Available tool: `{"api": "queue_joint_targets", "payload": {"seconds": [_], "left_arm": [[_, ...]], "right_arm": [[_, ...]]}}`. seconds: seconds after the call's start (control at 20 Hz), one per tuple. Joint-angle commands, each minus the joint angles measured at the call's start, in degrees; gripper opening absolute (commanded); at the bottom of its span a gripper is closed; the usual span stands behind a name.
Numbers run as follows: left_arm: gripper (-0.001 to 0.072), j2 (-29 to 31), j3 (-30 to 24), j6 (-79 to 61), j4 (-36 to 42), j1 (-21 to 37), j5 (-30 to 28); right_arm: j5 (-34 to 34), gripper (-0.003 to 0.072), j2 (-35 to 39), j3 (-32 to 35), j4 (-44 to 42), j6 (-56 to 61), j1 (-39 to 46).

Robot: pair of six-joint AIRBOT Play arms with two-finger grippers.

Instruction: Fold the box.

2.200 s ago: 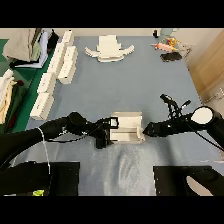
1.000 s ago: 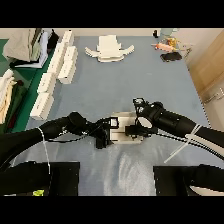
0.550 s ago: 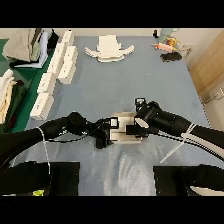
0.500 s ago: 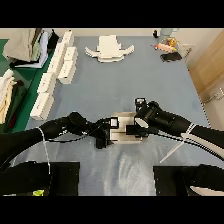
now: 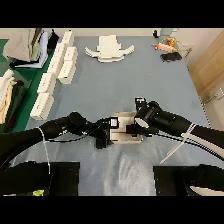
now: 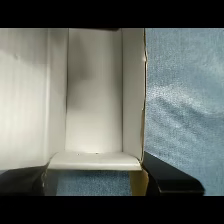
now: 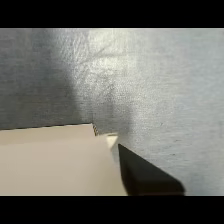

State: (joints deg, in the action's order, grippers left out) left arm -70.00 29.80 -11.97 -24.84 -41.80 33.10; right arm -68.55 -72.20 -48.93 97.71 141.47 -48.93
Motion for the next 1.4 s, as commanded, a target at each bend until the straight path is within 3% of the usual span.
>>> {"api": "queue_joint_targets", "payload": {"seconds": [0.0,0.05,0.1,0.25,0.3,0.35,0.4,0.7,0.75,0.85,1.0,1.15,1.35], "left_arm": [[0.0426,-0.02,0.02,-0.02,-0.02,0.00,-0.02],[0.0426,-0.02,0.02,-0.02,-0.02,0.00,-0.02],[0.0426,-0.02,0.02,-0.04,-0.02,0.00,-0.02],[0.0426,-0.02,0.02,-0.04,-0.02,0.00,-0.02],[0.0426,-0.02,0.02,-0.02,-0.02,0.00,-0.02],[0.0426,-0.02,0.02,-0.04,-0.02,0.00,-0.02],[0.0426,-0.02,0.02,-0.02,-0.02,0.00,-0.02],[0.0426,-0.02,0.02,-0.02,-0.02,0.00,-0.02],[0.0426,-0.02,0.02,-0.02,-0.02,0.00,-0.02],[0.0426,-0.02,0.02,-0.02,-0.02,0.00,-0.02],[0.0426,-0.02,0.02,-0.04,-0.04,0.00,-0.02],[0.0426,-0.02,0.02,-0.02,-0.02,0.00,-0.02],[0.0426,-0.02,0.02,-0.02,-0.02,0.00,-0.02]], "right_arm": [[0.02,0.0202,-0.24,-0.02,-0.07,-0.02,-0.02],[0.00,0.0042,-0.33,-0.02,-0.17,-0.07,-0.02],[-0.02,0.0002,-0.33,-0.02,-0.22,-0.09,-0.02],[0.02,0.0023,-0.31,-0.04,-0.02,-0.11,-0.02],[-0.02,0.0235,-0.20,-0.04,-0.17,-0.11,-0.02],[-0.02,0.0497,0.00,-0.04,-0.55,-0.11,-0.02],[-0.24,0.0548,0.37,-0.04,-0.68,-0.09,-0.02],[-7.67,0.0546,6.69,-4.04,-1.86,-0.55,0.04],[-9.22,0.0522,8.46,-5.40,-0.85,-0.63,0.35],[-10.69,0.0238,11.72,-7.21,-0.07,-3.34,2.34],[-11.39,0.0003,14.64,-7.41,-0.48,-8.87,9.84],[-9.99,0.0002,12.66,-7.37,-7.89,-20.98,22.71],[-5.01,0.0002,3.80,-7.39,-30.10,-42.03,40.83]]}}
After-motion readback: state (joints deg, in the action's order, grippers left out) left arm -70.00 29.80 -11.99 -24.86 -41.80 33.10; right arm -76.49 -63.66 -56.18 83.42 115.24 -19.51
